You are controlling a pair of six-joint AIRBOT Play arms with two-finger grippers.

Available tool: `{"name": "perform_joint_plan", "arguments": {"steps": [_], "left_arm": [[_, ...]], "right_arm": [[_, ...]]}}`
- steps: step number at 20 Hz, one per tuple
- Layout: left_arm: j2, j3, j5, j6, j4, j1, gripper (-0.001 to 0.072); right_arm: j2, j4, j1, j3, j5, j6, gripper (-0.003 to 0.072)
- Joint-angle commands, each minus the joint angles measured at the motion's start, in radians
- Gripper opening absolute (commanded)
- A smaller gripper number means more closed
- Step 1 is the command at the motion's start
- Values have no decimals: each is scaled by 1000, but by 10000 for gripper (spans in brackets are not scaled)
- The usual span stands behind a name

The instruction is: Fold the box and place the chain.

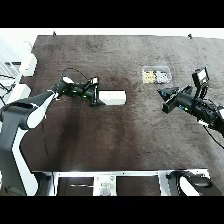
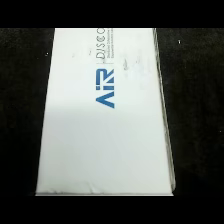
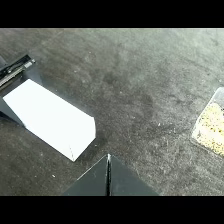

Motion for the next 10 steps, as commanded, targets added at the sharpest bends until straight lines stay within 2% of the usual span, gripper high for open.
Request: {"name": "perform_joint_plan", "arguments": {"steps": [1,2,3,7,10], "left_arm": [[1,1,2,-1,-32,-2,470],[4,1,-12,-9,-37,-1,198],[13,1,-30,-4,-34,4,24],[101,3,-29,-103,-58,34,16],[213,3,59,-246,-56,87,13]], "right_arm": [[4,-1,-2,-8,-2,0,10],[3,-1,-2,-8,-3,0,10],[2,-1,-2,-8,-3,0,10],[2,-1,-2,-8,-8,0,11],[2,0,-2,-8,-10,0,11]]}}
